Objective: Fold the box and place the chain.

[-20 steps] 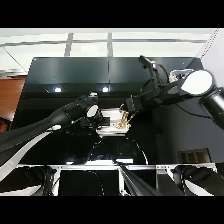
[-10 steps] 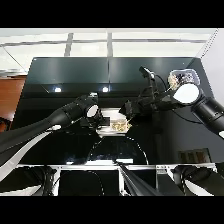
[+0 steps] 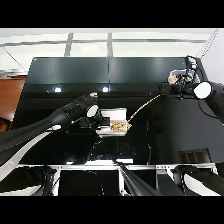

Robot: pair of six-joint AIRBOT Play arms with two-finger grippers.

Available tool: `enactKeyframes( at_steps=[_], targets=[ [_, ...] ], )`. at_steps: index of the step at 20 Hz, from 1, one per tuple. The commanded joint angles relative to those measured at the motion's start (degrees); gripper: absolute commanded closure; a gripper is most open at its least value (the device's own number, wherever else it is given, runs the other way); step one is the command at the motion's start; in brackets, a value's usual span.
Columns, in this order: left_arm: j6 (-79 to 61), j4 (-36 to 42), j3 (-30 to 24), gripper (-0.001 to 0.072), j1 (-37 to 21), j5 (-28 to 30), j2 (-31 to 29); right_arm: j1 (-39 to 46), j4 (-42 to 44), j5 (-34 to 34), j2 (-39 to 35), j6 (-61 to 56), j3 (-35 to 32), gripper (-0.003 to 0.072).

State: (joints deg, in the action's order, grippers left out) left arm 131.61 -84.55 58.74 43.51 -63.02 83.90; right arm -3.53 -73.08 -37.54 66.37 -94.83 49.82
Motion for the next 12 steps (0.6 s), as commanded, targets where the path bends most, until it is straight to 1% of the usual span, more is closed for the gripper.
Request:
enactKeyframes(
  at_steps=[1,4,6,7,9,11,12],
  targets=[
    [0.0,0.0,0.0,0.0680,0.0,-0.6,0.0,5.0,-6.1,6.4,7.1,-9.4,0.7,0.0069],
    [0.0,0.0,0.0,0.0680,0.0,-0.6,0.0,6.8,-6.2,2.8,15.3,-16.9,6.9,0.0073],
    [0.0,0.0,0.0,0.0680,0.0,-0.6,0.0,7.0,-6.7,-0.2,20.5,-19.0,12.0,0.0079],
    [0.0,0.0,0.0,0.0680,0.0,-0.6,0.0,7.0,-6.6,-0.7,22.5,-19.0,14.3,0.0079],
    [0.0,0.0,0.0,0.0680,0.0,-0.5,0.0,7.0,-6.5,-1.1,25.3,-19.0,17.9,0.0079],
    [0.0,0.0,0.0,0.0680,0.0,-0.5,0.0,7.0,-6.4,-1.5,26.8,-19.0,19.1,0.0080],
    [0.0,0.0,0.0,0.0680,0.0,-0.5,0.0,7.0,-6.5,-2.5,27.3,-18.9,19.1,0.0157]
  ],
)
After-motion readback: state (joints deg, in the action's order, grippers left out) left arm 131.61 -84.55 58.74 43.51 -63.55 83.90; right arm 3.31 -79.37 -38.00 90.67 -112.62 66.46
